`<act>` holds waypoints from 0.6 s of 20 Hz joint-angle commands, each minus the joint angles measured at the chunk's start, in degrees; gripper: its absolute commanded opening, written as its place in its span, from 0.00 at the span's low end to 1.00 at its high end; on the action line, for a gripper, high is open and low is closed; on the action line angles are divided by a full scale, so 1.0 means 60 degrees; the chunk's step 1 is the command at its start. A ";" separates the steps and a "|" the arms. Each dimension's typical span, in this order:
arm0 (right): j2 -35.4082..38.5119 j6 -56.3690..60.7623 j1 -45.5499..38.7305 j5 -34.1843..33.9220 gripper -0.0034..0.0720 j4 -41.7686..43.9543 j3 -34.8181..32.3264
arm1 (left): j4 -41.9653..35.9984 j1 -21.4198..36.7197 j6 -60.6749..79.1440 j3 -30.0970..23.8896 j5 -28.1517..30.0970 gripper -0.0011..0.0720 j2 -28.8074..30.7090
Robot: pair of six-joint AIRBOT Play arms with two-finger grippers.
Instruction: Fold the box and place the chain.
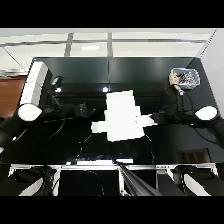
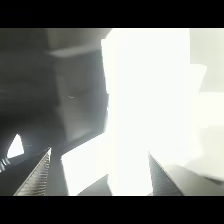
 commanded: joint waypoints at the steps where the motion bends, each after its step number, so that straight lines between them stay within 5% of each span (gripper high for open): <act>1: 0.0044 0.0463 0.1133 -0.1133 0.06 0.0200 -0.0291 | -0.1253 0.0127 0.1104 0.1169 -0.1173 0.98 -0.2157; 5: 0.0044 0.0459 0.1209 -0.1144 0.06 0.0197 -0.0291 | -0.1818 0.0674 0.1494 0.2473 -0.2863 0.98 -0.4240; 12: 0.0044 0.0459 0.1213 -0.1093 0.06 0.0200 -0.0295 | -0.3136 0.0645 0.3920 0.3858 -0.4943 0.92 -0.6422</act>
